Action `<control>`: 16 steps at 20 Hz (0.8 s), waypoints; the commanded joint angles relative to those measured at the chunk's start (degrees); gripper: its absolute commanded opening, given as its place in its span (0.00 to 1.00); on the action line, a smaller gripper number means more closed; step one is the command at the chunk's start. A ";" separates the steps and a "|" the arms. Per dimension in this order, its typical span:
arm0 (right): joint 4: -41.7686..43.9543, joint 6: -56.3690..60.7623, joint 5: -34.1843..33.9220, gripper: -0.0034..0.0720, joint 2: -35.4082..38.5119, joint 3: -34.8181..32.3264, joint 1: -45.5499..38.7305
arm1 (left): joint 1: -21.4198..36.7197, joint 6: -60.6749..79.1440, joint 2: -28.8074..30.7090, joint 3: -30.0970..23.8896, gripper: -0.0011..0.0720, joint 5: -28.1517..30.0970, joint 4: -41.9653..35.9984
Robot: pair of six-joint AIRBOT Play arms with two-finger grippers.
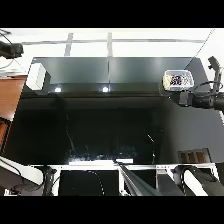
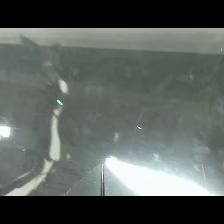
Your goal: Fold the box and place the chain.
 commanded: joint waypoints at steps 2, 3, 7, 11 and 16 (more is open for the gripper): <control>0.85 -1.18 3.85 0.06 0.04 3.45 -0.02 | -5.38 -2.91 17.03 -10.19 0.04 -4.79 -3.08; 0.76 -2.29 4.52 0.06 0.04 3.48 0.04 | -8.17 -2.89 22.56 -16.70 0.04 -0.74 -2.82; -2.97 -15.08 -0.48 0.06 0.28 3.06 3.58 | -23.82 -2.19 47.41 -54.77 0.04 25.66 -1.79; -7.28 -14.60 -26.97 0.06 0.28 -9.66 5.70 | -32.50 -10.78 61.44 -83.62 0.04 38.16 5.64; -10.34 -14.60 -35.10 0.06 0.28 -13.46 4.74 | -31.17 -11.96 67.65 -91.36 0.05 38.62 5.81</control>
